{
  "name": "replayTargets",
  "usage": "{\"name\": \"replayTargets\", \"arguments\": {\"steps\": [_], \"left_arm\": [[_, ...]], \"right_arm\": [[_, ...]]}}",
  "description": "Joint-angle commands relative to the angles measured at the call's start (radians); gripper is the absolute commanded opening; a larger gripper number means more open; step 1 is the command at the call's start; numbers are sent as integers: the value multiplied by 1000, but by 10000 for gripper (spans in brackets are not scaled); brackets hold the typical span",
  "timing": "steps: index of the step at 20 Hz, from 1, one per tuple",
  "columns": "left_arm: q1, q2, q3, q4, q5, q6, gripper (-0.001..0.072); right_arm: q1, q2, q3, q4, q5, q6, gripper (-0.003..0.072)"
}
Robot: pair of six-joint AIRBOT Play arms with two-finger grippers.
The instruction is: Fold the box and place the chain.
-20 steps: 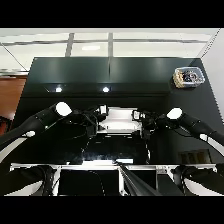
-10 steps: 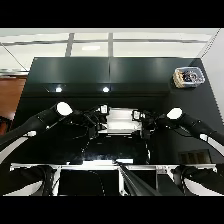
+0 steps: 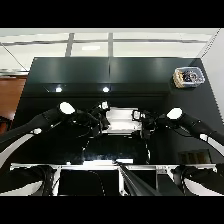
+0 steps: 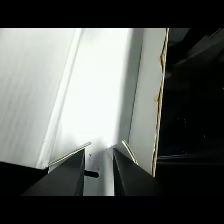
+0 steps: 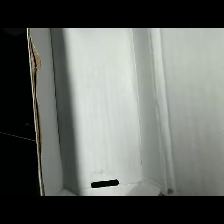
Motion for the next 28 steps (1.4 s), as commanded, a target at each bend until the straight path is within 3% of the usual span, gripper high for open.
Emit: {"name": "replayTargets", "arguments": {"steps": [1,3,4,5,6,9,11,12,13,15,16,18,20,23,26,28], "left_arm": [[-1,-19,0,-33,10,2,223],[-8,-27,0,-32,12,3,214],[-15,-28,0,-34,14,10,248],[-23,-28,0,-33,19,29,389],[-27,-28,0,-33,19,40,425],[-31,-28,0,-27,41,37,381],[-31,-28,0,-27,49,37,463],[-30,-28,0,-26,49,37,425],[-30,-27,0,-26,48,37,252],[-31,-27,0,-27,48,37,380],[-30,-27,0,-25,44,37,357],[-24,-20,7,16,29,23,46],[-3,20,13,109,10,-82,21],[57,145,13,360,7,-348,21],[163,283,11,552,5,-773,21],[251,315,-1,588,-37,-1078,21]], "right_arm": [[1,0,0,0,-2,1,104],[1,0,0,0,-2,1,104],[1,0,0,0,-2,1,104],[1,0,0,0,-2,1,104],[1,0,0,0,-2,1,104],[1,0,0,0,-3,1,103],[1,0,0,0,-3,1,104],[1,0,0,0,-3,1,104],[1,0,0,0,-3,1,104],[1,0,0,0,-6,1,104],[1,0,0,0,-7,1,104],[1,0,0,0,-12,1,104],[1,0,0,0,-15,1,104],[1,0,0,0,-17,0,103],[1,0,0,0,-17,0,104],[1,0,0,0,-17,0,103]]}}
